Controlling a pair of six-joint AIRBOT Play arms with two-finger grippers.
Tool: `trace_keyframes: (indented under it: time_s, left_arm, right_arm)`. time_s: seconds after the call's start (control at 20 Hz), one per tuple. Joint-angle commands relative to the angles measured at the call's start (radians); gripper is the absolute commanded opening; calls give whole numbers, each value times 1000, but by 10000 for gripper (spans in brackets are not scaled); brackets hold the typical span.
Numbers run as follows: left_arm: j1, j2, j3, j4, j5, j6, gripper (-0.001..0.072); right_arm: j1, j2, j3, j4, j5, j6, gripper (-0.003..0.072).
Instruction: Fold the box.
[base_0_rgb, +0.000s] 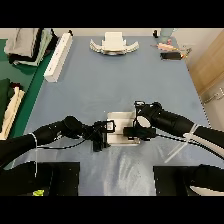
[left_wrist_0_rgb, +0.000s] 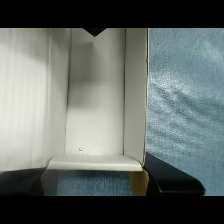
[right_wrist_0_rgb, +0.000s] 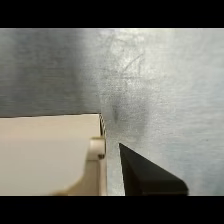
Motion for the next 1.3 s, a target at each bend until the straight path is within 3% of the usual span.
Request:
trace_keyframes:
  time_s: [0.0,0.35,0.45,0.55,0.65,0.75,1.0,1.1,1.25]
  left_arm:
    - [1,0,0,0,0,1,408]
    - [1,0,0,0,0,1,408]
    - [1,0,0,0,0,1,408]
    - [1,0,0,0,0,1,408]
    - [1,0,0,0,0,1,408]
    - [1,0,0,0,0,1,408]
    - [1,0,0,0,0,1,408]
    - [1,0,0,0,0,1,408]
    - [1,0,0,0,0,1,408]
  right_arm:
    - [-1,50,13,4,24,-14,447]
    - [-36,206,56,-1,145,-14,433]
    - [-71,254,56,1,146,-24,279]
    - [-138,286,56,0,169,-71,1]
    - [-259,283,55,18,194,-176,3]
    - [-419,250,55,134,174,-343,2]
    - [-815,19,61,712,160,-827,2]
    - [-898,-114,86,909,225,-959,4]
    - [-902,-290,158,982,325,-1010,4]
